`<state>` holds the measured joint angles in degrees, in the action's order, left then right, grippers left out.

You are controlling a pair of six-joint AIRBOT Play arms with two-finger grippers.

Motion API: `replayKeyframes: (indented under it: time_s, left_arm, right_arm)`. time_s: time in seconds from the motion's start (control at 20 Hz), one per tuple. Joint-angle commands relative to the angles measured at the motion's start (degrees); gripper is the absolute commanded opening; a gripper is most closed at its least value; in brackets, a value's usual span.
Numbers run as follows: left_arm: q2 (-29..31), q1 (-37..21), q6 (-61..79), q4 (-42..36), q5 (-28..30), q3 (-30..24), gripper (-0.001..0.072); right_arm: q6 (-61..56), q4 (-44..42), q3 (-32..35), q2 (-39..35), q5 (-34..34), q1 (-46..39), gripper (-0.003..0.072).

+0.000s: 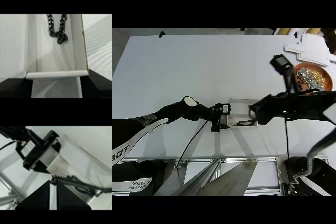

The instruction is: Fold the box and place the chain.

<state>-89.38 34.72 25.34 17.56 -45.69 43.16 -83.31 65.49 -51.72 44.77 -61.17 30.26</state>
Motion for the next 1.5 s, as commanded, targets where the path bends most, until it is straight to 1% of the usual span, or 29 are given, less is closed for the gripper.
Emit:
replayKeyframes:
  time_s: [0.0, 0.2, 0.35, 0.4, 0.55, 0.6, 0.75, 0.85, 1.05, 1.15, 1.25, 1.35, 1.45]
  left_arm:
    - [0.00, 0.02, 0.00, 0.00, 0.02, 0.00, 0.0170]
    - [0.00, 0.02, 0.00, 0.00, 0.02, 0.00, 0.0170]
    - [0.00, 0.02, 0.00, 0.00, 0.02, 0.00, 0.0170]
    - [0.00, 0.02, 0.00, 0.02, 0.02, 0.00, 0.0170]
    - [0.00, 0.02, 0.02, 0.00, 0.02, 0.00, 0.0170]
    - [0.00, 0.02, 0.02, 0.00, 0.02, 0.00, 0.0170]
    - [0.00, 0.02, 0.00, 0.00, 0.02, 0.00, 0.0170]
    - [0.00, 0.02, 0.00, 0.00, 0.02, 0.00, 0.0170]
    - [0.00, 0.02, 0.02, 0.02, 0.02, 0.00, 0.0170]
    - [0.00, 0.02, 0.00, 0.02, 0.02, 0.00, 0.0170]
    - [0.00, 0.02, 0.02, 0.00, 0.00, 0.00, 0.0170]
    - [0.00, 0.02, 0.00, 0.00, 0.02, 0.00, 0.0170]
    - [0.00, 0.02, 0.00, 0.00, 0.02, 0.00, 0.0170]
  right_arm:
    - [0.02, -0.79, 0.00, 4.11, 2.69, 3.93, 0.0021]
    - [-0.02, -0.66, 0.00, 8.72, 5.68, 6.43, 0.0021]
    - [-0.28, 1.38, 0.00, 10.99, 5.64, 7.89, 0.0024]
    - [-0.28, 2.45, 0.00, 11.76, 4.96, 8.28, 0.0037]
    - [-0.50, 4.50, 0.00, 12.96, 2.56, 8.35, 0.0189]
    - [-0.44, 5.05, 0.00, 12.68, 2.43, 8.33, 0.0208]
    - [-0.48, 8.57, -0.22, 10.16, 1.53, 8.26, 0.0205]
    - [-0.74, 10.58, -0.31, 8.20, -0.79, 5.73, 0.0200]
    - [-0.48, 14.69, -0.26, 7.39, -8.76, -5.92, 0.0199]
    - [2.29, 17.49, 0.07, 7.43, -8.41, -11.28, 0.0198]
    - [4.85, 18.18, 1.11, 7.45, -6.80, -15.41, 0.0198]
    - [7.80, 18.14, 3.87, 7.45, -3.28, -17.51, 0.0198]
    - [10.49, 18.03, 7.52, 7.85, 1.22, -17.77, 0.0199]
